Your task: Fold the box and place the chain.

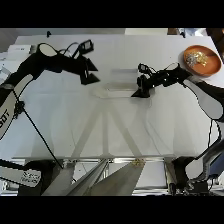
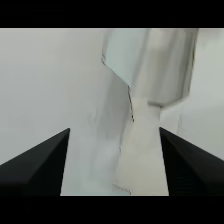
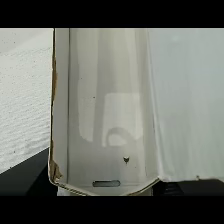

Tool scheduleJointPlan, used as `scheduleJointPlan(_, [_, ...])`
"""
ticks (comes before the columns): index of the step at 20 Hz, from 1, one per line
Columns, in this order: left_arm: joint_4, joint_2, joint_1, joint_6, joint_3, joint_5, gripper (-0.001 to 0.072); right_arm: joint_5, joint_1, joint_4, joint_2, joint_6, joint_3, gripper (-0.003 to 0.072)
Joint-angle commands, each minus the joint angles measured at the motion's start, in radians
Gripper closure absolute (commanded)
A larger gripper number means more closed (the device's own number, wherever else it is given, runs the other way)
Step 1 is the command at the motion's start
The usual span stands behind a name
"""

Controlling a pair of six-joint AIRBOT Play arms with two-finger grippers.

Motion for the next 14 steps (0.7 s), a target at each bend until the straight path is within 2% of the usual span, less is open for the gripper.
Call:
scheduleJointPlan(1, [0.053, -0.002, -0.006, 0.174, -0.097, 0.039, 0.0063, 0.0, 0.0, 0.0, 0.0, 0.0, 0.0, 0.019])
scheduleJointPlan(3, [0.046, -0.019, -0.032, 0.222, -0.127, 0.086, 0.0063, 0.0, 0.0, 0.001, 0.0, 0.0, 0.0, 0.019])
scheduleJointPlan(6, [0.041, -0.061, -0.063, 0.326, -0.129, 0.119, 0.0063, 0.0, 0.0, 0.001, 0.0, 0.0, 0.0, 0.019])
scheduleJointPlan(9, [-0.016, -0.082, -0.085, 0.328, -0.129, 0.182, 0.0056, 0.0, 0.0, 0.001, 0.0, 0.0, 0.0, 0.019])
scheduleJointPlan(14, [-0.04, -0.084, -0.108, 0.337, -0.129, 0.179, 0.0072, 0.0, 0.0, 0.001, 0.0, 0.0, 0.0, 0.019])
